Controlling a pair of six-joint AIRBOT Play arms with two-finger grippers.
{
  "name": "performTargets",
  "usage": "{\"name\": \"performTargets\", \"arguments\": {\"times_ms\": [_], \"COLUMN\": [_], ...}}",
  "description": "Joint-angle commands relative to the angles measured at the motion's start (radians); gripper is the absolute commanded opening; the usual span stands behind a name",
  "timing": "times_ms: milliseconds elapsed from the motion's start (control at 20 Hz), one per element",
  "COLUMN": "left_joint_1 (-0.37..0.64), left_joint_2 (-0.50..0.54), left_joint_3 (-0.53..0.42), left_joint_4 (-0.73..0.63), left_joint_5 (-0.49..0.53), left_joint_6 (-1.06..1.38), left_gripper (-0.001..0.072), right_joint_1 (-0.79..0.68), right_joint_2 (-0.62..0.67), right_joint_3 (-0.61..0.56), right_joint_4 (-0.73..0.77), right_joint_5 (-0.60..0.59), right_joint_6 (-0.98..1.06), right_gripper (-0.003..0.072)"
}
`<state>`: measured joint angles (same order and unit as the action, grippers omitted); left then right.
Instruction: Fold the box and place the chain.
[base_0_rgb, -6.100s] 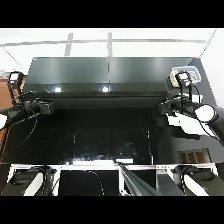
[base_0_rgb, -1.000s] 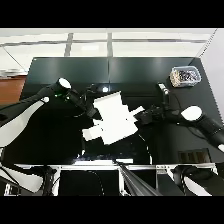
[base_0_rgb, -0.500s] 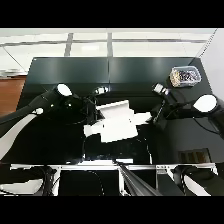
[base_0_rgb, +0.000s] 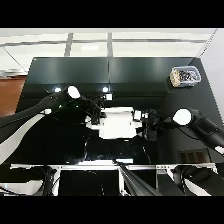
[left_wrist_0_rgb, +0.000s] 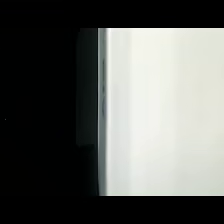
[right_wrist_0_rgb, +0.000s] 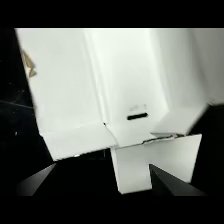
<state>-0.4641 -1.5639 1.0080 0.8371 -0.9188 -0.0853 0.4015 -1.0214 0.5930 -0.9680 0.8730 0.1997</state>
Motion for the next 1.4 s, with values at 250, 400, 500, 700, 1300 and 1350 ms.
{"name": "performTargets", "arguments": {"times_ms": [250,400,500,700,1300,1350], "left_joint_1": [-0.005,-0.005,-0.005,-0.005,-0.005,-0.005], "left_joint_2": [-0.007,-0.007,-0.007,-0.007,-0.007,-0.007], "left_joint_3": [0.011,0.011,0.011,0.011,0.011,0.011], "left_joint_4": [0.026,0.026,0.026,0.026,0.026,0.026], "left_joint_5": [-0.010,-0.010,-0.010,-0.009,-0.010,-0.010], "left_joint_6": [-0.021,-0.024,-0.024,-0.024,-0.024,-0.024], "left_gripper": [0.0029,0.0029,0.0030,0.0030,0.0030,0.0029], "right_joint_1": [0.049,0.049,0.049,0.064,0.138,0.150], "right_joint_2": [-0.023,0.010,0.018,0.015,-0.085,-0.101], "right_joint_3": [0.020,0.077,0.103,0.101,-0.040,-0.040], "right_joint_4": [-0.033,-0.026,0.013,0.051,0.052,0.053], "right_joint_5": [0.000,0.016,0.028,0.043,-0.136,-0.149], "right_joint_6": [-0.074,-0.073,-0.073,-0.074,-0.074,-0.074], "right_gripper": [0.0652,0.0652,0.0652,0.0652,0.0652,0.0652]}}
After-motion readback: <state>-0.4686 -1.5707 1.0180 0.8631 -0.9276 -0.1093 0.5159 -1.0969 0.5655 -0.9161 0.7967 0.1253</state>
